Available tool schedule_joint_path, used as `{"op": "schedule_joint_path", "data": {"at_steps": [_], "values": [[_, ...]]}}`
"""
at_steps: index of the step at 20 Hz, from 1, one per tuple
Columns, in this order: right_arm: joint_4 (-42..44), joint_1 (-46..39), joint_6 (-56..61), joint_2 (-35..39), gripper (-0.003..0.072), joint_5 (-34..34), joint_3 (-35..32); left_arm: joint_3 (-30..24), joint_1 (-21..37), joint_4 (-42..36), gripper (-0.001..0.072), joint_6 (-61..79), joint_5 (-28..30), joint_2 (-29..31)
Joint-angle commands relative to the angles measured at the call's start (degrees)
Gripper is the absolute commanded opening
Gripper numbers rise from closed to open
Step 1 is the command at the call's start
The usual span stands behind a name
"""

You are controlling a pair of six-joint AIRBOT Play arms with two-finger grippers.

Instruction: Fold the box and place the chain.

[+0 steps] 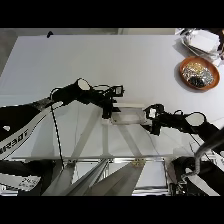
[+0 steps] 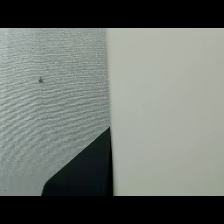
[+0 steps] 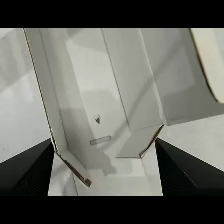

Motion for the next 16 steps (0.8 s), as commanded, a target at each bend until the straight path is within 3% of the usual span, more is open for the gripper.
{"op": "schedule_joint_path", "data": {"at_steps": [1,5,16], "values": [[2.9,-1.7,-3.6,-2.5,0.0686,1.1,0.0,0.1,0.0,0.0,0.001,0.0,0.0,0.0],[7.3,-1.7,-8.5,-5.6,0.0686,1.7,0.5,0.1,0.0,0.0,0.001,0.0,0.0,0.0],[7.5,-1.7,-8.8,-17.1,0.0653,7.5,6.5,0.1,0.0,0.0,0.001,0.0,0.0,0.0]]}}
